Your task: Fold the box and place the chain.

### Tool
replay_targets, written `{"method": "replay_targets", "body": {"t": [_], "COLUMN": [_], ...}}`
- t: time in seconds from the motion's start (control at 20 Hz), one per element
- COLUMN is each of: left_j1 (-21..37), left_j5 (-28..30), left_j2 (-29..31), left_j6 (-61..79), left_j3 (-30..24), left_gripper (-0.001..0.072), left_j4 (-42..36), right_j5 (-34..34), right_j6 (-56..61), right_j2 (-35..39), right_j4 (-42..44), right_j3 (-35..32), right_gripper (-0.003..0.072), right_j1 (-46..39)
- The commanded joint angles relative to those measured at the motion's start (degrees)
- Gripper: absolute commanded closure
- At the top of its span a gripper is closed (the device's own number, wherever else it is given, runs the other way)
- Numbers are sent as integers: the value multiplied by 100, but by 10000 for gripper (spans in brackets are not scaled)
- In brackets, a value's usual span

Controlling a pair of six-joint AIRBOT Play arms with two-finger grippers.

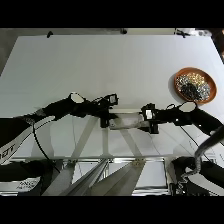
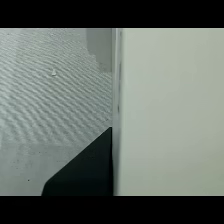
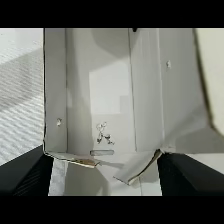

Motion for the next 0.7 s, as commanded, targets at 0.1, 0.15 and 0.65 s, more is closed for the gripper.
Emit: {"method": "replay_targets", "body": {"t": [0.1, 0.15, 0.65], "left_j1": [2, 2, 2], "left_j5": [9, 7, 9], "left_j2": [4, 4, 4], "left_j6": [-4, -4, -4], "left_j3": [0, 0, 0], "left_gripper": [698, 698, 698], "left_j4": [-4, -4, -4], "right_j5": [-122, -125, -254], "right_j6": [-149, -162, -476], "right_j2": [-280, -339, -616], "right_j4": [24, 24, 114], "right_j3": [7, 7, 20], "right_gripper": [40, 40, 155], "right_j1": [70, 70, 72]}}
